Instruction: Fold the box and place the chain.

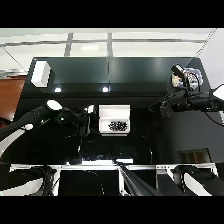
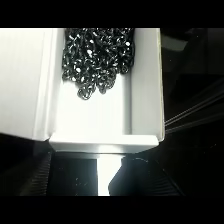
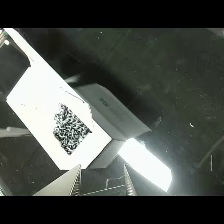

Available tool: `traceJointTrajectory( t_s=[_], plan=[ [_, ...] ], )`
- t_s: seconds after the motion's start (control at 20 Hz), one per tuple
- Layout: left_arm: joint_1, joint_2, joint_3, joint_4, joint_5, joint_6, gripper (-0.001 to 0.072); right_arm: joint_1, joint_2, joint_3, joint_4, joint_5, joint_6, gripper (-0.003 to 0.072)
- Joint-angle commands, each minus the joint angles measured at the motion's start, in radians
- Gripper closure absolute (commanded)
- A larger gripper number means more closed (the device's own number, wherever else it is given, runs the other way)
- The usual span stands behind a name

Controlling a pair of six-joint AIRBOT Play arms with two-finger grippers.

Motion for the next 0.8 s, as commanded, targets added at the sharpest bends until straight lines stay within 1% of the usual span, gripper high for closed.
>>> traceJointTrajectory(
  t_s=[0.0, 0.1, 0.3, 0.4, 0.6, 0.65, 0.7, 0.75],
  plan=[
    [-0.023, -0.001, 0.0, -0.003, 0.012, -0.006, -0.001, 0.0, 0.001, 0.001, 0.0, 0.0, 0.0, 0.0369],
    [-0.026, -0.001, 0.001, -0.008, 0.033, -0.026, -0.0009, 0.0, 0.001, 0.001, 0.0, 0.0, 0.0, 0.0369],
    [-0.035, -0.002, 0.001, -0.027, 0.035, -0.03, -0.001, 0.0, 0.0, 0.001, 0.0, 0.0, 0.0, 0.0369],
    [-0.043, -0.002, 0.001, -0.036, 0.054, -0.033, -0.001, 0.0, 0.0, 0.001, 0.0, -0.001, 0.0, 0.0369],
    [-0.055, -0.002, 0.001, -0.026, 0.054, -0.031, 0.0004, 0.0, 0.0, 0.001, 0.0, -0.009, 0.0, 0.0369],
    [-0.055, -0.002, 0.001, -0.026, 0.05, -0.026, 0.0066, 0.0, 0.0, 0.001, 0.0, -0.013, 0.0, 0.0369],
    [-0.055, -0.002, 0.001, -0.026, 0.049, -0.025, 0.0193, 0.0, 0.0, 0.001, 0.0, -0.016, 0.0, 0.0369],
    [-0.055, -0.002, 0.001, -0.026, 0.049, -0.025, 0.0247, 0.0, 0.0, 0.001, 0.0, -0.025, 0.0, 0.0367]
  ],
)
